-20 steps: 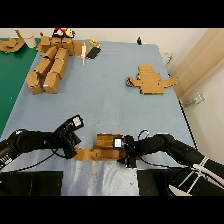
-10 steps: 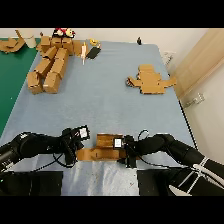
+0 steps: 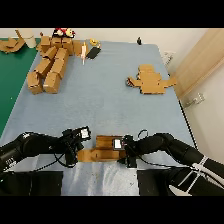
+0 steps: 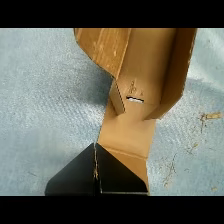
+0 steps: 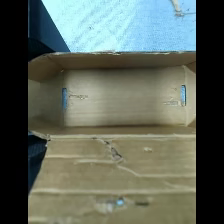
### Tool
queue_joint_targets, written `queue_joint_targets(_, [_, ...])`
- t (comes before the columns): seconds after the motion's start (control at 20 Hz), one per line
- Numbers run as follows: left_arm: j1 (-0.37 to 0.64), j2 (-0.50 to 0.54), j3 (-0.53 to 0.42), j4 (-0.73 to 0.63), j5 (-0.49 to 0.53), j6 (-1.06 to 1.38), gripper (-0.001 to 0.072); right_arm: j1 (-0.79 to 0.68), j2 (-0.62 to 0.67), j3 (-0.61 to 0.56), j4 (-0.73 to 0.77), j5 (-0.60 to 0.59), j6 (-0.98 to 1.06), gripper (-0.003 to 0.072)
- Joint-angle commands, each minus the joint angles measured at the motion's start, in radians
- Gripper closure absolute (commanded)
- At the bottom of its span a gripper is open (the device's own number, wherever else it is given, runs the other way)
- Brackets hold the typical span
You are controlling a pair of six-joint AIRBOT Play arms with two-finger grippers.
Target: Fold the box.
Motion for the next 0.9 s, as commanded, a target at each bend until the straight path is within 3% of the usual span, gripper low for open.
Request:
queue_joint_targets(0.0, [0.0, -0.036, 0.0, -0.006, 0.0, -0.003, 0.0696, 0.0, 0.005, 0.004, 0.01, -0.032, -0.002, 0.0193])
queue_joint_targets(0.5, [0.0, -0.038, 0.0, -0.007, 0.011, -0.003, 0.0696, 0.0, 0.011, 0.017, 0.004, -0.042, -0.003, 0.0193])
queue_joint_targets(0.85, [0.0, -0.038, 0.0, -0.007, 0.021, -0.003, 0.0697, 0.0, 0.011, 0.017, 0.0, 0.043, -0.002, 0.0193])
